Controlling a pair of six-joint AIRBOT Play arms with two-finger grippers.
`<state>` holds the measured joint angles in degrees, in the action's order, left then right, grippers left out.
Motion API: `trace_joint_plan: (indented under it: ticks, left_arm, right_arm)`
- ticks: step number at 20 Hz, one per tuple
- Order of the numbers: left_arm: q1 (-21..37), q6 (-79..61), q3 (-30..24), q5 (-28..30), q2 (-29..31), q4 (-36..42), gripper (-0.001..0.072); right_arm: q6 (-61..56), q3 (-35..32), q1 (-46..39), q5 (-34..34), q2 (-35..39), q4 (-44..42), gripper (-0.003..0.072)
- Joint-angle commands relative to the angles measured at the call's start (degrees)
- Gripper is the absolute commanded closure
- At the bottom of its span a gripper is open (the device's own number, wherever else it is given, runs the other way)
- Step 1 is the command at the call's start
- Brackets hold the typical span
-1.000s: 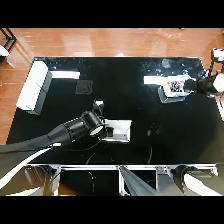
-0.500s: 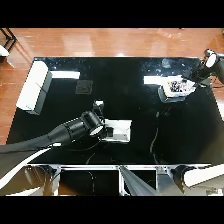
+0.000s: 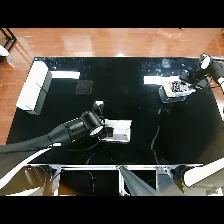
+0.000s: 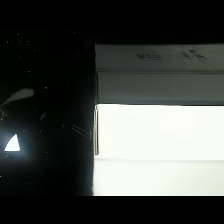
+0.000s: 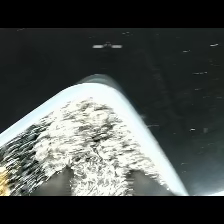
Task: Fold the box and place the chain.
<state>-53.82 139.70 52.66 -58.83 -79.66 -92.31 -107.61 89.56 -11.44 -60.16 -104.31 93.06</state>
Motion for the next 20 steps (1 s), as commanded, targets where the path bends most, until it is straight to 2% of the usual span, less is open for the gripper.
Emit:
trace_joint_plan:
  ticks: [1,2,6,9,11,17,20]
  left_arm:
    - [0.0,0.0,0.0,0.0,0.0,0.0,0.0685]
    - [0.0,0.0,0.0,0.0,0.0,0.0,0.0685]
    - [0.0,0.0,0.0,0.0,0.0,0.2,0.0685]
    - [0.0,0.0,0.0,0.0,0.0,0.2,0.0685]
    - [0.0,0.0,0.0,0.0,0.0,0.2,0.0685]
    - [0.0,0.0,0.0,0.1,0.0,0.2,0.0685]
    - [0.0,0.0,0.0,0.0,0.0,0.2,0.0685]
  right_arm:
    - [-0.5,0.4,0.0,-0.4,-0.5,-0.5,0.0578]
    - [0.3,0.8,0.0,-1.0,-0.4,-0.9,0.0663]
    - [8.1,4.3,0.0,-5.0,0.4,-2.9,0.0667]
    - [14.0,6.1,0.0,-6.2,4.6,-4.5,0.0667]
    - [16.0,6.1,-0.4,-6.2,9.0,-5.8,0.0667]
    - [21.7,6.1,-5.1,-5.9,26.4,-19.4,0.0669]
    - [23.5,6.1,-3.9,-6.4,35.6,-22.1,0.0669]
